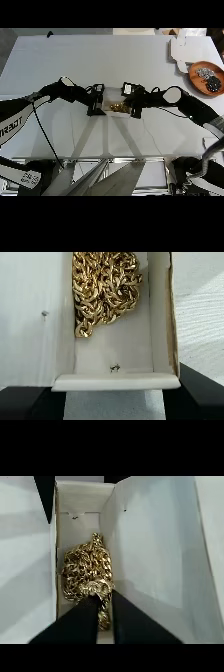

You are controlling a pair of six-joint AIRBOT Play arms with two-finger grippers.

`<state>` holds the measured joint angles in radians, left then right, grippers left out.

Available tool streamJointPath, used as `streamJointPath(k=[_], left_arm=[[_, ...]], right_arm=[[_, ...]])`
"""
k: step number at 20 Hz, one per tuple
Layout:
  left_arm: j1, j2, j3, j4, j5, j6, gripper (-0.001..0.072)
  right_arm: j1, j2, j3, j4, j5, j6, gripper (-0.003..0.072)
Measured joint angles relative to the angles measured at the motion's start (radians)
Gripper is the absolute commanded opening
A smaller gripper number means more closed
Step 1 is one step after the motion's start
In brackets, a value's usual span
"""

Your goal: Fold the box and place the chain.

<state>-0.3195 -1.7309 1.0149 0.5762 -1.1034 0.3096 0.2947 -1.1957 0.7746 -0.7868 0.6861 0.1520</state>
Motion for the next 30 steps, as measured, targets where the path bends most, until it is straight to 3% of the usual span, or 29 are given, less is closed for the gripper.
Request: streamJointPath(k=[3, 5, 8, 10, 11, 13, 14, 15, 19, 24, 27, 30], left_arm=[[0.0, 0.0, 0.0, 0.0, 0.0, 0.0, 0.038], [0.0, 0.0, 0.0, 0.0, 0.0, 0.0, 0.038], [0.0, 0.0, 0.0, 0.0, 0.0, 0.0, 0.038], [0.0, 0.0, 0.0, 0.0, 0.0, 0.0, 0.038], [0.0, 0.0, 0.0, 0.0, 0.0, 0.0, 0.038], [0.0, 0.0, 0.0, 0.0, 0.0, 0.0, 0.038], [0.0, 0.0, 0.0, 0.0, 0.0, 0.0, 0.038], [0.0, 0.0, 0.0, 0.0, 0.0, 0.0, 0.038], [0.0, 0.0, 0.0, 0.0, 0.0, 0.0, 0.038], [0.0, 0.0, 0.0, 0.0, 0.0, 0.0, 0.038], [0.0, 0.0, 0.0, 0.0, 0.0, 0.0, 0.038], [0.0, 0.0, 0.0, 0.0, 0.0, 0.0, 0.038]], right_arm=[[0.01, -0.012, 0.023, -0.003, 0.022, 0.106, 0.0315], [0.012, -0.016, 0.068, -0.005, 0.082, 0.16, 0.0216], [0.013, -0.018, 0.178, -0.006, 0.177, 0.224, 0.0214], [0.002, -0.024, 0.264, -0.003, 0.209, 0.257, 0.0039], [-0.01, -0.032, 0.306, 0.0, 0.215, 0.277, 0.0035], [-0.044, -0.062, 0.378, 0.001, 0.217, 0.341, 0.009], [-0.065, -0.086, 0.408, 0.001, 0.217, 0.396, 0.0229], [-0.084, -0.115, 0.433, 0.0, 0.217, 0.458, 0.0294], [-0.139, -0.263, 0.504, -0.002, 0.273, 0.724, 0.0225], [-0.144, -0.395, 0.536, 0.024, 0.447, 0.853, 0.0233], [-0.133, -0.415, 0.541, 0.035, 0.526, 0.871, 0.0301], [-0.106, -0.404, 0.542, 0.022, 0.589, 0.86, 0.0302]])
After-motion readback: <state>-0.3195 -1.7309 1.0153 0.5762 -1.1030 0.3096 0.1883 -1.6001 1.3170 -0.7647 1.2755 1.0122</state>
